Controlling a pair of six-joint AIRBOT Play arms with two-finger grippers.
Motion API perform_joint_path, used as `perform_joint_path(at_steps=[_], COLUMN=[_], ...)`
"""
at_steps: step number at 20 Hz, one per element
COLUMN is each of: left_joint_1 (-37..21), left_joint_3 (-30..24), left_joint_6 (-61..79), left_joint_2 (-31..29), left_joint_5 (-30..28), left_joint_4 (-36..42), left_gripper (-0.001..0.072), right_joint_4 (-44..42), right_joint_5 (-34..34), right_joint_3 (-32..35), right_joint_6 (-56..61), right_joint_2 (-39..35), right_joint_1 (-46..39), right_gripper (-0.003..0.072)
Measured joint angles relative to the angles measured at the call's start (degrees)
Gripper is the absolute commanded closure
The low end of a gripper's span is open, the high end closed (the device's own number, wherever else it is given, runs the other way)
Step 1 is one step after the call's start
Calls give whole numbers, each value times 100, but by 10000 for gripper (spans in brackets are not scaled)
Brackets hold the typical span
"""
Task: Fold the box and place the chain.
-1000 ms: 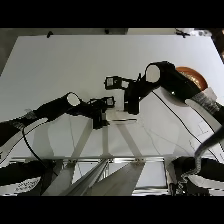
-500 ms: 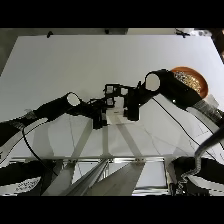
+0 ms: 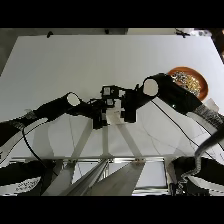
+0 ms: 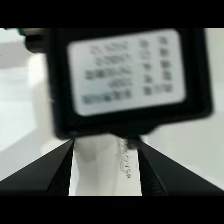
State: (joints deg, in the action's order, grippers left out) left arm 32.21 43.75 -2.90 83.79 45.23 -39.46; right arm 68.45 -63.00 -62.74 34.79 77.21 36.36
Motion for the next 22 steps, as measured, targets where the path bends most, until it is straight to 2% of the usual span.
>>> perform_joint_path(at_steps=[6,8,12,22], left_joint_1=[0,0,0,0], left_joint_3=[0,0,0,0], left_joint_6=[-9,-9,-9,0], left_joint_2=[0,0,0,0], left_joint_5=[2,2,2,0], left_joint_4=[2,2,4,4], left_gripper=[318,318,318,318], right_joint_4=[146,155,168,201], right_joint_5=[190,205,245,334], right_joint_3=[114,142,168,170], right_joint_6=[155,192,232,273], right_joint_2=[24,52,70,-68], right_joint_1=[7,7,7,-131], right_gripper=[284,364,392,407])
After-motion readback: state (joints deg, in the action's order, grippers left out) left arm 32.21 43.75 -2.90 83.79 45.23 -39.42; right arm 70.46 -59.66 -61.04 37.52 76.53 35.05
